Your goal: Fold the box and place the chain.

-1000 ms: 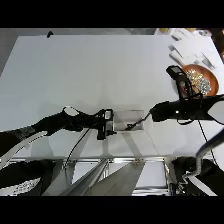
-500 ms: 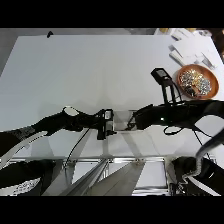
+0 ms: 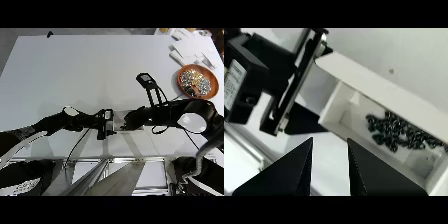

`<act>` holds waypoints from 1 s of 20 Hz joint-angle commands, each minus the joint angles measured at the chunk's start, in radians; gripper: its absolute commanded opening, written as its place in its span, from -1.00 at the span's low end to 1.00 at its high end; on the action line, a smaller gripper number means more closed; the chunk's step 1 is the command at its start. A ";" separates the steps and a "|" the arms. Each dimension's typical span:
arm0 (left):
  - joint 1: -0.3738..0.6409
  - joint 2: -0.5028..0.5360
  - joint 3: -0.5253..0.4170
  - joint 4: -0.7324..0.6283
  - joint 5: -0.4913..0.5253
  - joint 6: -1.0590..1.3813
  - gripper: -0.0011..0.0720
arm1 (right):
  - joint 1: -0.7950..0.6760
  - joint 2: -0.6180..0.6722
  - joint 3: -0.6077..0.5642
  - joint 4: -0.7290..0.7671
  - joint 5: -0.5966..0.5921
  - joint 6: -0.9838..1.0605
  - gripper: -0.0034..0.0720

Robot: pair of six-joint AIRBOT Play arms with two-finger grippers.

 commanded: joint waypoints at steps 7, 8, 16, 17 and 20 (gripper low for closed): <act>0.000 0.000 0.000 0.000 0.000 0.000 -0.78 | -0.511 -0.043 0.068 -0.233 0.081 -0.034 -0.88; 0.000 0.000 0.000 0.000 0.000 0.000 -0.78 | -0.553 -0.069 0.067 -0.249 0.105 -0.034 -0.88; 0.000 0.000 0.000 0.000 0.000 0.000 -0.78 | -0.622 -0.334 -0.022 -0.322 0.100 -0.068 -0.01; 0.000 0.000 0.000 0.000 0.000 0.000 -0.78 | -0.616 -0.360 -0.036 -0.321 0.076 -0.068 -0.01; 0.000 0.000 0.000 0.000 0.000 0.000 -0.78 | -0.589 -0.404 -0.049 -0.312 0.006 -0.066 -0.02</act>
